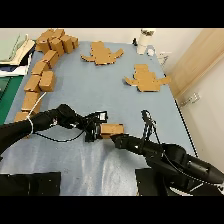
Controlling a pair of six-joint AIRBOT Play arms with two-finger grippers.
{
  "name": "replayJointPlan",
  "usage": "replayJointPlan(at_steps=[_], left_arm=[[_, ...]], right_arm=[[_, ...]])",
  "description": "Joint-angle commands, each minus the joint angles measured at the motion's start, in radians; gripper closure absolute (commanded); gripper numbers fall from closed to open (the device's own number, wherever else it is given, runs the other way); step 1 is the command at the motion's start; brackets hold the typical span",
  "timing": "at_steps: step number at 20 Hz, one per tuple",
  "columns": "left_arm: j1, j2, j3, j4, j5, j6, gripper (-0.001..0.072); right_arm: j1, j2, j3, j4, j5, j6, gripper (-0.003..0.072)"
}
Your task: Fold the box.
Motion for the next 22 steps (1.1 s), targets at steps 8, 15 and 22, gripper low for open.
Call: replayJointPlan(at_steps=[8, 15, 22], left_arm=[[0.001, 0.000, 0.000, 0.000, 0.000, 0.000, 0.0288], [0.001, 0.000, 0.000, 0.000, 0.000, 0.000, 0.0288], [0.001, 0.000, 0.000, 0.000, 0.000, 0.000, 0.0288]], right_arm=[[-0.043, -0.248, -0.041, 0.007, 0.361, 0.226, 0.0685], [-0.043, -0.248, -0.041, -0.018, 0.334, 0.226, 0.0684], [-0.042, -0.269, -0.041, -0.038, 0.306, 0.226, 0.0684]])
